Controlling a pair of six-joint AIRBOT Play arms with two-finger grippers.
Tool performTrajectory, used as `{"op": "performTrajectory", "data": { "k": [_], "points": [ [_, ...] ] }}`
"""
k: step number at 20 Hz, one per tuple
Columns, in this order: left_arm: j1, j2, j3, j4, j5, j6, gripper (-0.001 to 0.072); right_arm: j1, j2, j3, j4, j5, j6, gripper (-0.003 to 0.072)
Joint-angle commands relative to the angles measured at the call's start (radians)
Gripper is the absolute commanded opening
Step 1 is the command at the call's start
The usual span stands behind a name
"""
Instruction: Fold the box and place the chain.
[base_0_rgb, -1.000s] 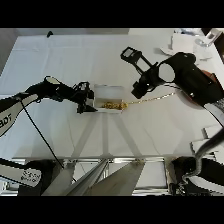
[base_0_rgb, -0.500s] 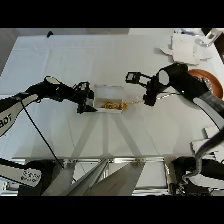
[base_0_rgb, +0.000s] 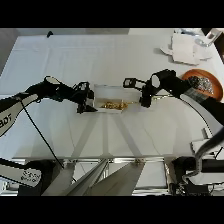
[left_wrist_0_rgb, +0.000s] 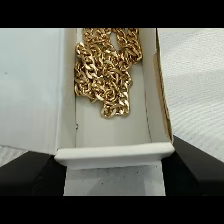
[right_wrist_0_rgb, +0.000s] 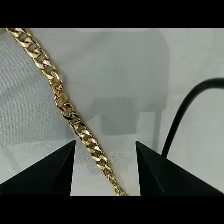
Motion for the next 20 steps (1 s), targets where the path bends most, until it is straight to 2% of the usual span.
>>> {"op": "performTrajectory", "data": {
  "k": [1,2,3,4,5,10,16,20],
  "points": [
    [0.000,0.000,0.001,0.000,0.000,0.000,0.0154,0.000,-0.027,0.000,0.023,-0.010,-0.003,0.0260],
    [0.000,0.000,0.001,0.000,0.000,0.000,0.0154,0.000,-0.027,0.000,0.026,-0.010,-0.003,0.0164],
    [0.000,0.001,0.001,0.000,0.000,0.000,0.0154,0.000,-0.027,0.000,0.026,-0.011,0.001,0.0142],
    [0.000,0.000,0.001,0.000,0.000,0.000,0.0154,0.000,-0.026,0.000,0.026,-0.009,0.006,0.0062],
    [0.000,0.001,0.001,0.000,0.000,0.000,0.0154,0.003,-0.025,0.000,0.026,-0.005,0.013,0.0012],
    [0.000,0.000,0.001,0.000,0.000,0.000,0.0154,0.038,0.051,0.000,0.027,0.027,0.046,0.0011],
    [0.000,0.000,0.001,0.000,0.000,0.000,0.0154,0.093,0.191,0.000,0.035,0.034,0.200,0.0010],
    [0.000,0.000,0.001,0.000,0.000,0.000,0.0154,0.156,0.255,0.000,0.128,0.055,0.208,0.0011]
  ]
}}
